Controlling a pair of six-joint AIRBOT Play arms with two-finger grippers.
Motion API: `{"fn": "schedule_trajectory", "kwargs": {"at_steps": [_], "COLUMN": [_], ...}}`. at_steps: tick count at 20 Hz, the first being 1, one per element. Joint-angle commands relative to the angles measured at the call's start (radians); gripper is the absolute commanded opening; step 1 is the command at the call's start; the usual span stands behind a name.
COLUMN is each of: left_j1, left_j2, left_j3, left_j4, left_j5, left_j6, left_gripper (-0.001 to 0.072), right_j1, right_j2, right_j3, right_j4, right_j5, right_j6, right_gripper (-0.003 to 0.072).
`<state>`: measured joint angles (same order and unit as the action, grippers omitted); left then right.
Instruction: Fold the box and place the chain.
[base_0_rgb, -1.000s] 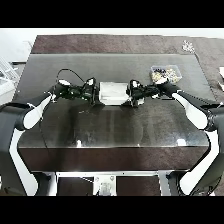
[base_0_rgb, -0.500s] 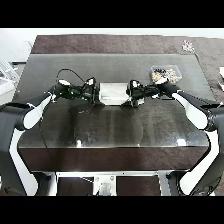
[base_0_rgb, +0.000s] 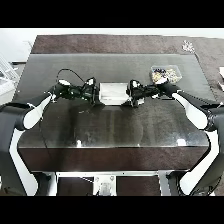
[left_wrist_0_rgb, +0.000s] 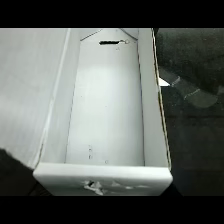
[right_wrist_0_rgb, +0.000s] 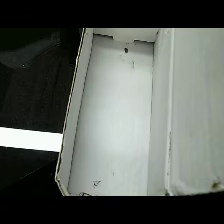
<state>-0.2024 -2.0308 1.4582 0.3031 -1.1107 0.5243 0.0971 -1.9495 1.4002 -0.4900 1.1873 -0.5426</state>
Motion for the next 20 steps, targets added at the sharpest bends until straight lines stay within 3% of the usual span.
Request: {"fn": "schedule_trajectory", "kwargs": {"at_steps": [1,7,9,20], "left_j1": [0.0,0.0,0.0,0.0], "left_j2": [0.0,0.0,0.0,0.0], "left_j3": [0.001,0.001,0.001,0.001], "left_j4": [0.0,0.0,0.0,0.0], "left_j5": [0.0,0.0,0.0,0.0], "left_j6": [0.0,0.0,0.0,0.0], "left_gripper": [0.0531,0.0531,0.0531,0.0531], "right_j1": [0.001,-0.001,-0.011,-0.163], "right_j2": [0.0,0.0,0.004,0.134], "right_j3": [0.0,-0.001,0.003,0.003], "right_j4": [0.002,0.003,0.002,0.006], "right_j5": [0.0,0.0,0.001,0.07], "right_j6": [0.0,-0.001,0.003,0.084], "right_gripper": [0.0591,0.0595,0.072,0.072]}}
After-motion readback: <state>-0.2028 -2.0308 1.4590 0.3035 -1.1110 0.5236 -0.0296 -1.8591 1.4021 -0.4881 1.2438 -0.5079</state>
